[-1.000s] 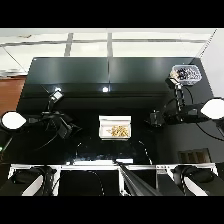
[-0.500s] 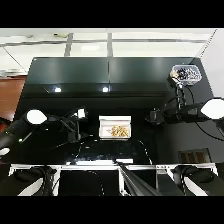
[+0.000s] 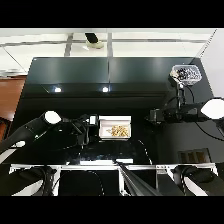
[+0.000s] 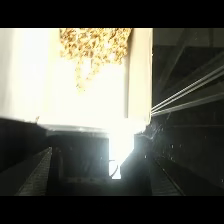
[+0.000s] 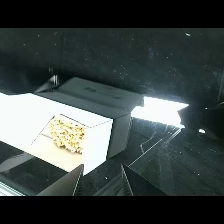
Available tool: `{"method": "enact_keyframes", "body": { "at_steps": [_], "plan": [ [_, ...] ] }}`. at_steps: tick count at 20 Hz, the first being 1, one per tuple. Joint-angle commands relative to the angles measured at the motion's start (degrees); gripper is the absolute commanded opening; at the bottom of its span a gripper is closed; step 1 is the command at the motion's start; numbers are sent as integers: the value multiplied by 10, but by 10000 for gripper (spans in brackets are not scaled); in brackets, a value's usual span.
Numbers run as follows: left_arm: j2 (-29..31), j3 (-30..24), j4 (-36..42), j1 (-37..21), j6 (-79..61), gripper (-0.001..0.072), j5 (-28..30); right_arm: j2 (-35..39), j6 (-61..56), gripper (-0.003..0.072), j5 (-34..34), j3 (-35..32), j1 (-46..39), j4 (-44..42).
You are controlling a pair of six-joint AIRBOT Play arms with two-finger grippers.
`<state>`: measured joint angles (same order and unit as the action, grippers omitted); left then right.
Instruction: Fold the box and place the chain.
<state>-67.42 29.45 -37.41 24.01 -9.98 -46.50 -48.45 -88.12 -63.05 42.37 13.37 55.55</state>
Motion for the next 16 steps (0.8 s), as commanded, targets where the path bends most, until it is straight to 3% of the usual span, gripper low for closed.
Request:
{"method": "enact_keyframes", "body": {
  "at_steps": [1,16],
  "plan": [
    [-17,0,21,6,-14,712,15,0,0,293,-2,0,0,0],
    [-54,27,30,25,-28,712,30,0,-2,293,1,0,0,0]
  ]
}}
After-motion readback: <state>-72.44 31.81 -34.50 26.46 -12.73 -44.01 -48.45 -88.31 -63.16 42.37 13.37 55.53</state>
